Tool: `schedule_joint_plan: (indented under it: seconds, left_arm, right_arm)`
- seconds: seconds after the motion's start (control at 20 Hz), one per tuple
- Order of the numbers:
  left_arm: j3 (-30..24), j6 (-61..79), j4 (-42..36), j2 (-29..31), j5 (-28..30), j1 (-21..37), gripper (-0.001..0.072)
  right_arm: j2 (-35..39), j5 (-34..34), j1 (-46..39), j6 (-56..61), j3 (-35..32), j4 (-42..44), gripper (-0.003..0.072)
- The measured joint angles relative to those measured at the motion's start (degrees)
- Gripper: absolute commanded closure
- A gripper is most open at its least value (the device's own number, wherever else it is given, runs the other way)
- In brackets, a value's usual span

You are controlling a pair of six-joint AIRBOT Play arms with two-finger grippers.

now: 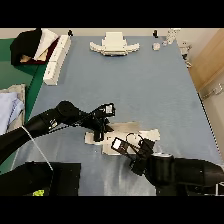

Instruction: Fold the box.

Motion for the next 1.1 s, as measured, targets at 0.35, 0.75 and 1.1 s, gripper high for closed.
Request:
schedule_joint_plan:
  seconds: [0.35,0.75,1.1]
  left_arm:
    - [0.0,0.0,0.0,0.0,0.0,0.0,0.0692]
    - [0.0,0.0,0.0,0.0,0.0,0.0,0.0692]
    - [0.0,0.0,0.0,0.0,0.1,0.0,0.0692]
  right_arm:
    - [-4.5,2.5,1.1,9.0,0.8,-15.2,-0.0004]
    - [-2.9,0.2,1.4,21.0,2.0,-14.9,-0.0034]
    - [2.6,0.0,-5.0,12.8,0.8,-13.3,-0.0034]
